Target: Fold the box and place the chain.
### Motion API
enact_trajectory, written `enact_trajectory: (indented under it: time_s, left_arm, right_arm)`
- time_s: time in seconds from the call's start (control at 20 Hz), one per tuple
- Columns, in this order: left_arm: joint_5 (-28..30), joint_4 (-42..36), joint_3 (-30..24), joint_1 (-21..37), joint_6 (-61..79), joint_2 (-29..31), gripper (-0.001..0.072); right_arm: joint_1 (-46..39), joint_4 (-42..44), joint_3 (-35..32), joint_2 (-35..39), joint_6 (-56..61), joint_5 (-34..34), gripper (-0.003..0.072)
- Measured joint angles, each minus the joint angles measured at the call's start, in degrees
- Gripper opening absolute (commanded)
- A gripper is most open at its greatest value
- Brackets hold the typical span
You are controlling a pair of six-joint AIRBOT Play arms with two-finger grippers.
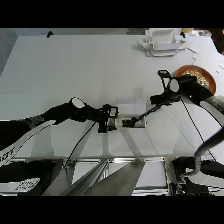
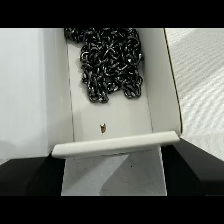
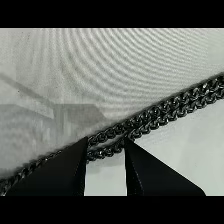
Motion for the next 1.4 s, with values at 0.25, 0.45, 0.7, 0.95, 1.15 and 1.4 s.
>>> enact_trajectory:
  time_s: [0.25,0.45,0.7,0.95,1.15,1.4]
  left_arm:
    - [0.00,0.00,0.00,0.00,0.00,0.00,0.0140]
    - [0.00,0.00,0.00,0.00,0.00,0.00,0.0140]
    - [0.00,0.00,0.00,0.00,-0.02,0.00,0.0140]
    - [0.00,0.00,0.00,0.00,0.00,0.00,0.0140]
    - [0.00,0.00,0.00,0.00,-0.02,0.00,0.0140]
    - [0.00,0.00,0.00,0.00,0.00,0.00,0.0140]
  right_arm:
    - [0.00,0.24,0.07,-1.33,0.15,-0.52,0.0092]
    - [0.00,0.22,0.09,-1.60,-0.68,-0.79,0.0014]
    - [-0.07,-0.59,0.00,0.66,-3.19,1.25,0.0014]
    - [-0.02,0.28,0.00,9.97,-6.08,5.40,0.0015]
    - [0.00,5.46,0.00,19.61,-9.79,9.46,0.0014]
    - [0.00,18.38,-0.11,28.00,-15.06,11.69,0.0014]
